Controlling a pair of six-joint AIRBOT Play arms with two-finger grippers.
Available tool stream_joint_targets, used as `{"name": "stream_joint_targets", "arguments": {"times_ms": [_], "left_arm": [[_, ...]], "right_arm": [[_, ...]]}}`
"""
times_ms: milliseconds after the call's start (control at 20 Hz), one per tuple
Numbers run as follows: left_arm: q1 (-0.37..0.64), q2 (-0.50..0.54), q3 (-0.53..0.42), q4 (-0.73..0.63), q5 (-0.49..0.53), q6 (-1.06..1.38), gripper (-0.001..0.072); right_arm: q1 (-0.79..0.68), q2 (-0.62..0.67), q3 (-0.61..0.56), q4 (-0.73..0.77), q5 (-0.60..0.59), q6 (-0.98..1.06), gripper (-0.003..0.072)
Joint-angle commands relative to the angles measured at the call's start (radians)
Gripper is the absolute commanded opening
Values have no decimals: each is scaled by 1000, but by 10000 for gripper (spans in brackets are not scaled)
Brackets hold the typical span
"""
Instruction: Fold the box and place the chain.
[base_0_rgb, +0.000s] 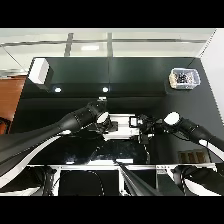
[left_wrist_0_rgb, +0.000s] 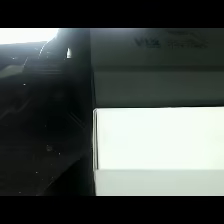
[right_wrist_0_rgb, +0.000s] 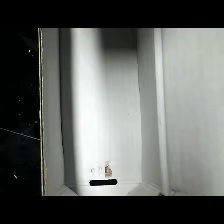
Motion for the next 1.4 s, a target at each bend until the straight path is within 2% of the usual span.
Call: {"name": "stream_joint_targets", "arguments": {"times_ms": [0,50,250,300,350,500,600,650,800,950,1100,1150,1200,1350], "left_arm": [[0,0,5,-6,-7,-10,274],[0,0,7,-5,-10,-10,366],[4,0,10,1,-18,-10,359],[4,0,10,5,-17,-9,237],[4,0,10,8,-15,-9,46],[8,0,10,13,-18,-10,24],[13,0,10,26,-35,-10,24],[17,0,11,31,-37,-9,24],[25,0,24,60,-55,-7,24],[24,0,26,52,-51,-1,24],[24,0,26,47,-46,-1,26],[24,0,26,47,-46,-1,26],[24,0,26,47,-46,-1,26],[24,0,26,47,-47,-1,26]], "right_arm": [[1,-1,0,1,0,0,168],[1,-1,0,1,0,0,168],[1,-1,0,2,0,0,168],[1,0,0,2,0,0,168],[1,0,0,2,0,0,168],[0,0,0,5,-5,4,172],[0,1,0,2,-31,27,686],[-2,10,1,-23,-37,43,691],[-14,87,15,-165,-6,161,690],[-17,165,15,-203,58,164,688],[-17,169,14,-200,58,164,687],[-16,169,14,-186,59,163,630],[-14,169,14,-171,59,160,501],[-2,168,14,-136,56,157,231]]}}
